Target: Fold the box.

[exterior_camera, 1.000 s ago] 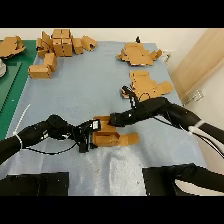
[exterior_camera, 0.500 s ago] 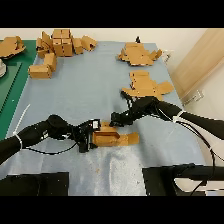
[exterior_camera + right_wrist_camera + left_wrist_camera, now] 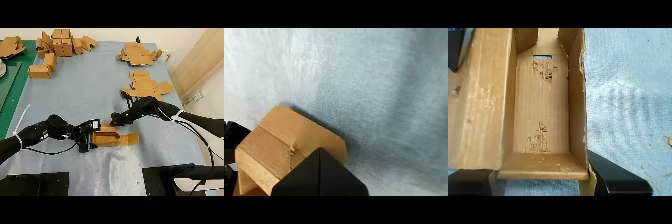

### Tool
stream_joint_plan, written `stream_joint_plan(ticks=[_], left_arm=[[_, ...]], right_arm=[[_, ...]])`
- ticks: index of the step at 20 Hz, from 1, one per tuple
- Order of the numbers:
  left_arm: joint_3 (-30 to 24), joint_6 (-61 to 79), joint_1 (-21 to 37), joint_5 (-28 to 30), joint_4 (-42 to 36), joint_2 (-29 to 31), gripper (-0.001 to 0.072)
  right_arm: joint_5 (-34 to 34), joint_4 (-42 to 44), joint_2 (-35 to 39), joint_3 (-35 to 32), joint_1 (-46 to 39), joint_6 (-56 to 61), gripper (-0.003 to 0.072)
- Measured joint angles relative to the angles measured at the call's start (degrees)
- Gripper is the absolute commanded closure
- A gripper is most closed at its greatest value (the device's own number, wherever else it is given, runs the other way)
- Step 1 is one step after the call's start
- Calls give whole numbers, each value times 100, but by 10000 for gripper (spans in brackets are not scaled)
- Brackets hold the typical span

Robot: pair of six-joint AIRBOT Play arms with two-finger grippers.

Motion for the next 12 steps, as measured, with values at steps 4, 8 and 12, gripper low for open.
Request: stream_joint_plan(ticks=[4, 8, 12], left_arm=[[0, 2, 0, 0, 2, 0, 283], [0, 2, 0, 0, 2, 0, 283], [0, 2, 0, 0, 2, 0, 283]], right_arm=[[-118, -2, 354, 0, -186, -48, 690], [-916, 118, 791, -107, -428, -236, 690], [-1582, 824, 1198, -776, -787, -743, 690]])
